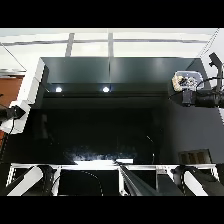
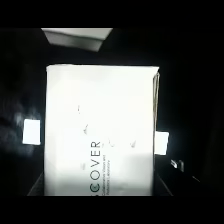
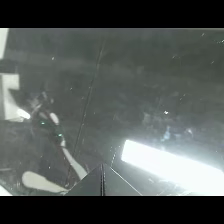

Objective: Fold the box and place the chain.

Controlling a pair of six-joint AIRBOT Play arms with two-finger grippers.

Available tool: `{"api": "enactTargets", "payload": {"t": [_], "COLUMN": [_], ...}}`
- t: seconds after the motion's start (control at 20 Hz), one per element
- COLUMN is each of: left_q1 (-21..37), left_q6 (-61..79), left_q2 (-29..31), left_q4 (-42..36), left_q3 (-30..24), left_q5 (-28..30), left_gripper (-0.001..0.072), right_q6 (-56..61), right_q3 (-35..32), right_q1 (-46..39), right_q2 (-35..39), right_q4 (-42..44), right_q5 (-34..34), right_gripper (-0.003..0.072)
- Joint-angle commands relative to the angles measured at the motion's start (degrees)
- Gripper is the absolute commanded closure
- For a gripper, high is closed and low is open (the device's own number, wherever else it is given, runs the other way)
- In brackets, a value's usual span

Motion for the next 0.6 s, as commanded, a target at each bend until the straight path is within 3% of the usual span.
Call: {"api": "enactTargets", "payload": {"t": [0.0,0.5,0.55], "left_q1": [0.0,-0.9,-0.9], "left_q6": [4.6,4.5,4.3], "left_q2": [-4.9,-9.0,-9.7], "left_q4": [-4.3,-1.2,-1.7], "left_q3": [0.0,0.1,0.1], "left_q5": [6.3,13.1,13.0], "left_gripper": [0.0463,0.0462,0.0435], "right_q6": [0.0,0.0,0.0], "right_q3": [0.1,0.1,0.1], "right_q1": [0.0,0.0,0.0], "right_q2": [0.0,0.0,0.0], "right_q4": [0.0,-0.1,-0.1], "right_q5": [-2.3,-3.7,-4.3], "right_gripper": [0.0674,0.0674,0.0674]}}
